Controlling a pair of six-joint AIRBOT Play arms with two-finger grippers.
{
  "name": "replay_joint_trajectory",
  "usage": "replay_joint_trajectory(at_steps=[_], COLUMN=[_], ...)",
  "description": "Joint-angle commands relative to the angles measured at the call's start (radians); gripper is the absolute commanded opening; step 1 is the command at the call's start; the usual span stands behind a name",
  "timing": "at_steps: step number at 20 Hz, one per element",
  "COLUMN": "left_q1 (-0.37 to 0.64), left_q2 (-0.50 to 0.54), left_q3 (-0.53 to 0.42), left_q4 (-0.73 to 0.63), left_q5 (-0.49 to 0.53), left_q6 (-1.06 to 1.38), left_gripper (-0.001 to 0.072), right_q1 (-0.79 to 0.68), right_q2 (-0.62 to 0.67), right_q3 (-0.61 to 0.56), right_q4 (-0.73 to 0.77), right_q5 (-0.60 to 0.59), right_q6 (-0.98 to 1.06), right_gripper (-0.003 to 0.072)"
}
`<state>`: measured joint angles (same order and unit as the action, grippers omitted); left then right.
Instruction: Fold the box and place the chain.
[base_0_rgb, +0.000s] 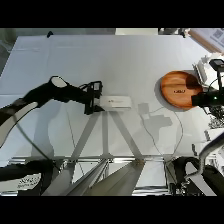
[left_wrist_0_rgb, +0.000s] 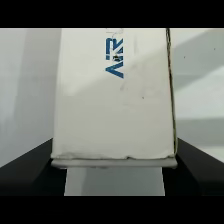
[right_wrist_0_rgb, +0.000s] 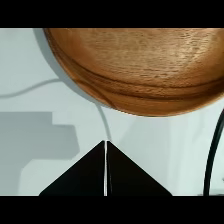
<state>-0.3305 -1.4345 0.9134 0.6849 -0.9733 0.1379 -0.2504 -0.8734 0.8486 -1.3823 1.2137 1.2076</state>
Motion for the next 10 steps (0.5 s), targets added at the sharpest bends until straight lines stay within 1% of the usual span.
replay_joint_trajectory(at_steps=[1,4,6,7,9,10], left_q1=[0.030,0.085,0.149,0.190,0.301,0.365], left_q2=[0.203,0.373,0.462,0.494,0.535,0.542], left_q3=[0.001,0.001,0.001,0.001,0.001,0.001], left_q4=[0.376,0.681,0.820,0.854,0.856,0.848], left_q5=[-0.002,-0.007,-0.006,-0.005,0.008,0.030], left_q6=[-0.384,-0.639,-0.748,-0.781,-0.836,-0.885], left_gripper=[0.0012,0.0010,0.0010,0.0010,0.0012,0.0012], right_q1=[-0.002,-0.002,-0.002,-0.002,-0.002,-0.002], right_q2=[0.000,0.000,0.000,0.000,0.000,0.000], right_q3=[0.001,0.001,0.001,0.001,0.001,0.001], right_q4=[0.094,0.126,0.127,0.126,0.127,0.127], right_q5=[0.003,0.011,0.029,0.035,0.045,0.056], right_q6=[0.000,0.000,0.000,0.000,0.000,0.000], right_gripper=[0.0013,0.0013,0.0013,0.0013,0.0013,0.0014])
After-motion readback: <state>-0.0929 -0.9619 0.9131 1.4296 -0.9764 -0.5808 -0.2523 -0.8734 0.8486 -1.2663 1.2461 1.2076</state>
